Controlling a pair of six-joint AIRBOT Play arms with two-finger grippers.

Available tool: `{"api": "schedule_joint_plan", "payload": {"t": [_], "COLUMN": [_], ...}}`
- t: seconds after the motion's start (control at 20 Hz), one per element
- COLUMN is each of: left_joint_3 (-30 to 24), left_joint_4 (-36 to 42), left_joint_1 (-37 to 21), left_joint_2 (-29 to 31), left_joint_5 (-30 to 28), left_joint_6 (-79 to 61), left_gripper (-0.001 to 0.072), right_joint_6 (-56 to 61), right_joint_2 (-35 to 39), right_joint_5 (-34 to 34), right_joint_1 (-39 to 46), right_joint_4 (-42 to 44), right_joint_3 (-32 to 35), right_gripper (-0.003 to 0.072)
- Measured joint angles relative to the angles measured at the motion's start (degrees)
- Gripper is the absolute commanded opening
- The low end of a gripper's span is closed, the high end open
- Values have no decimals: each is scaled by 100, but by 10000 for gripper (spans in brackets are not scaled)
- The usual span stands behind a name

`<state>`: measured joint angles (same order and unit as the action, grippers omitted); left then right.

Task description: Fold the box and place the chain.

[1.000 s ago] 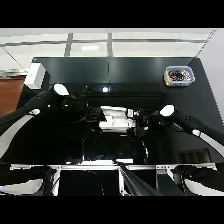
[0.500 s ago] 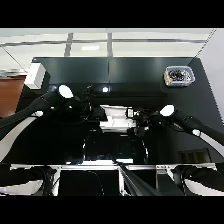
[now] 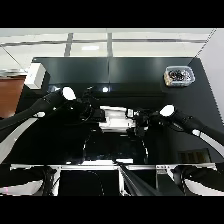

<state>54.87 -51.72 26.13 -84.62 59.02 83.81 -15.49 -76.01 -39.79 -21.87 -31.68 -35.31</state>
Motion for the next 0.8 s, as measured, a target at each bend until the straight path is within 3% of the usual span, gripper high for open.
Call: {"api": "schedule_joint_plan", "payload": {"t": [0.3,0.5,0.65,0.8], "left_joint_3": [520,931,1067,1123], "left_joint_4": [-1775,-3047,-3504,-3709], "left_joint_1": [804,1521,1814,1928], "left_joint_2": [-7,-90,-173,-249], "left_joint_5": [24,348,505,570], "left_joint_6": [1456,2691,3410,3897], "left_gripper": [484,484,411,411], "right_joint_6": [0,0,2,0], "right_joint_2": [0,0,0,0], "right_joint_5": [0,0,-2,-2], "right_joint_1": [0,0,0,0], "right_joint_4": [4,7,9,11], "right_joint_3": [-2,-2,0,-2], "right_gripper": [402,402,402,402]}}
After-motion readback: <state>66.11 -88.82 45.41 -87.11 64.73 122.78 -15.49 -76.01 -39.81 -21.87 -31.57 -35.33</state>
